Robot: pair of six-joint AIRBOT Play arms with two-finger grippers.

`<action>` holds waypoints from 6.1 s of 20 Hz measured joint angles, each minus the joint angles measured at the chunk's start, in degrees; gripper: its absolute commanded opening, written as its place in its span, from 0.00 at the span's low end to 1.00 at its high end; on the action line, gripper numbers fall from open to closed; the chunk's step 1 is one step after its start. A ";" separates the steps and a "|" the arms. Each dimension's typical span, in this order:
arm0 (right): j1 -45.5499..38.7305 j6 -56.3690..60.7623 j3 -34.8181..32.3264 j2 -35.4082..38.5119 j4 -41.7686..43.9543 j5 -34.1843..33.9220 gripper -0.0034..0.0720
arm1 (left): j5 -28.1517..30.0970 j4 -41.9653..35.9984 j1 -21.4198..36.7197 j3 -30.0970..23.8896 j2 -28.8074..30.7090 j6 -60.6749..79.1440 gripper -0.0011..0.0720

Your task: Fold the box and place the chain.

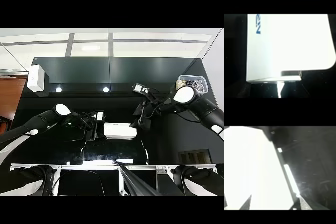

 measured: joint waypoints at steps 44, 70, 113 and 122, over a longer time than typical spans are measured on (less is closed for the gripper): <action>5.92 -4.57 -2.45 -0.09 -5.16 -1.77 0.62 | -0.39 -0.02 0.00 0.00 -0.02 -0.02 0.56; -0.52 36.63 -9.25 8.76 6.82 -3.21 0.05 | -0.37 0.00 0.00 0.00 -0.02 0.00 0.56; -27.56 48.46 -8.17 21.62 -13.03 5.62 0.06 | -2.84 1.92 -2.78 2.34 9.70 -16.02 0.99; -28.37 49.07 -9.53 21.94 -13.64 3.54 0.06 | 6.62 0.02 -12.31 8.76 3.74 -22.49 0.99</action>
